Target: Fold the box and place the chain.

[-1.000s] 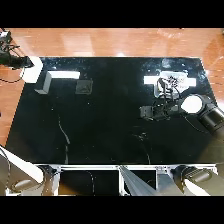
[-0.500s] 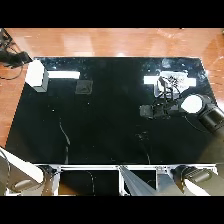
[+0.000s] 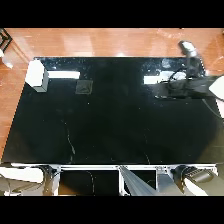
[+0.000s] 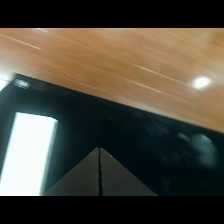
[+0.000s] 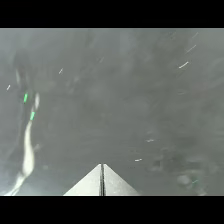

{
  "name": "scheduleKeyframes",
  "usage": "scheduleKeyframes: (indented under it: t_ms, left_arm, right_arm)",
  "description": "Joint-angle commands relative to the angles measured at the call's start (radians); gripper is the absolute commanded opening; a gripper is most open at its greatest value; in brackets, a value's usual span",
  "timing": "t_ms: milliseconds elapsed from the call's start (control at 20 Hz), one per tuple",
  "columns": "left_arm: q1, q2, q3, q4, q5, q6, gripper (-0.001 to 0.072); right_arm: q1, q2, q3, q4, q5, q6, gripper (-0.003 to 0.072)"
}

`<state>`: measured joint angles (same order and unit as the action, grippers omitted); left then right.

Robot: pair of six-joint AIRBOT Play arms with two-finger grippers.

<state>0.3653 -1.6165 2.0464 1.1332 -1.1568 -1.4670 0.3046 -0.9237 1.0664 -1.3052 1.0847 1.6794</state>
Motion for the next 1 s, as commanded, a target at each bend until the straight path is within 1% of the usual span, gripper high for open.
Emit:
scheduleKeyframes:
  t_ms: [0,50,150,250,300,400,500,550,600,650,800,950]
  left_arm:
    - [-0.06,0.158,-0.088,0.033,-0.066,-0.002,0.0016]
    - [-0.093,0.212,-0.145,0.063,-0.053,-0.002,0.0016]
    - [-0.188,0.336,-0.311,0.134,-0.008,0.004,0.0016]
    - [-0.293,0.49,-0.557,0.187,0.114,0.002,0.0016]
    - [-0.342,0.579,-0.708,0.187,0.192,-0.004,0.0017]
    - [-0.419,0.752,-0.988,0.193,0.284,-0.04,0.0016]
    - [-0.471,0.906,-1.222,0.213,0.323,-0.088,0.0016]
    - [-0.484,0.971,-1.315,0.225,0.35,-0.106,0.0016]
    - [-0.483,1.02,-1.376,0.234,0.38,-0.108,0.0016]
    - [-0.48,1.059,-1.412,0.259,0.394,-0.108,0.0016]
    - [-0.475,1.105,-1.421,0.284,0.363,-0.108,0.0018]
    - [-0.476,1.1,-1.421,0.269,0.341,-0.108,0.0018]
  right_arm:
    - [-0.004,0.131,0.036,-0.25,0.09,0.12,0.002]
    - [-0.004,0.172,0.036,-0.333,0.113,0.147,0.002]
    - [-0.005,0.249,0.015,-0.483,0.121,0.214,0.002]
    - [-0.005,0.307,-0.039,-0.553,0.121,0.245,0.0021]
    - [-0.005,0.328,-0.079,-0.555,0.118,0.254,0.0021]
    - [-0.004,0.343,-0.165,-0.536,0.114,0.267,0.0021]
    - [-0.004,0.343,-0.253,-0.48,0.064,0.285,0.002]
    - [-0.004,0.343,-0.286,-0.45,0.024,0.286,0.0021]
    - [-0.004,0.343,-0.312,-0.433,-0.022,0.286,0.0021]
    - [-0.004,0.343,-0.326,-0.432,-0.048,0.285,0.0021]
    - [-0.005,0.343,-0.329,-0.478,-0.051,0.285,0.002]
    - [-0.005,0.343,-0.329,-0.477,-0.051,0.284,0.002]
